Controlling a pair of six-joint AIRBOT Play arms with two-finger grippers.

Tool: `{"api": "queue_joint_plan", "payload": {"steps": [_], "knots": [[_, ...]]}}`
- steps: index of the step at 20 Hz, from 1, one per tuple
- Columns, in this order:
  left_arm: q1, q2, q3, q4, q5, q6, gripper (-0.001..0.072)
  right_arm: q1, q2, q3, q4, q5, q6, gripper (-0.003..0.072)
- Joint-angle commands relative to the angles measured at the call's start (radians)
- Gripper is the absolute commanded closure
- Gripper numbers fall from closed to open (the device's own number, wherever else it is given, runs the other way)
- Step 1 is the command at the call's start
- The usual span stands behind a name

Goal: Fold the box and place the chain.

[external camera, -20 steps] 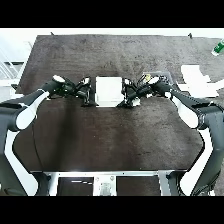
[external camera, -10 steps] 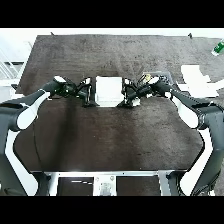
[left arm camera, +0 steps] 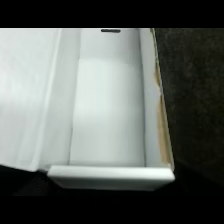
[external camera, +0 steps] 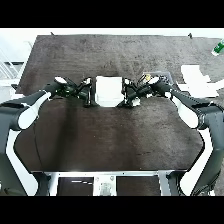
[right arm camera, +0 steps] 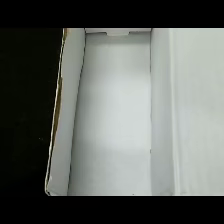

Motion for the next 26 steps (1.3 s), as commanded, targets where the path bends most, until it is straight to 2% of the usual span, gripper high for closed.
{"api": "queue_joint_plan", "payload": {"steps": [1, 8, 18, 19, 21, 22, 26], "knots": [[-0.003, -0.001, 0.002, 0.0, 0.01, 0.011, 0.001, 0.0, 0.0, 0.0, 0.0, 0.001, -0.001, 0.0263], [-0.04, -0.028, 0.001, 0.013, 0.079, 0.055, 0.001, 0.0, 0.0, 0.0, 0.0, 0.001, -0.001, 0.0263], [-0.037, -0.023, 0.028, 0.002, 0.002, 0.069, 0.0011, -0.001, 0.0, 0.0, 0.0, 0.001, -0.001, 0.0263], [-0.037, -0.023, 0.028, 0.002, -0.003, 0.069, 0.011, -0.001, 0.0, 0.0, 0.0, 0.001, -0.001, 0.0263], [-0.031, -0.023, 0.028, -0.003, -0.029, 0.069, 0.0138, -0.001, 0.0, 0.0, 0.0, 0.001, -0.001, 0.0263], [-0.022, -0.023, 0.028, -0.014, -0.04, 0.069, 0.0256, 0.0, 0.0, 0.0, 0.0, 0.001, -0.001, 0.0263], [0.019, -0.023, 0.028, -0.034, -0.08, 0.068, 0.028, -0.001, 0.0, 0.0, 0.0, 0.001, -0.001, 0.0263]]}}
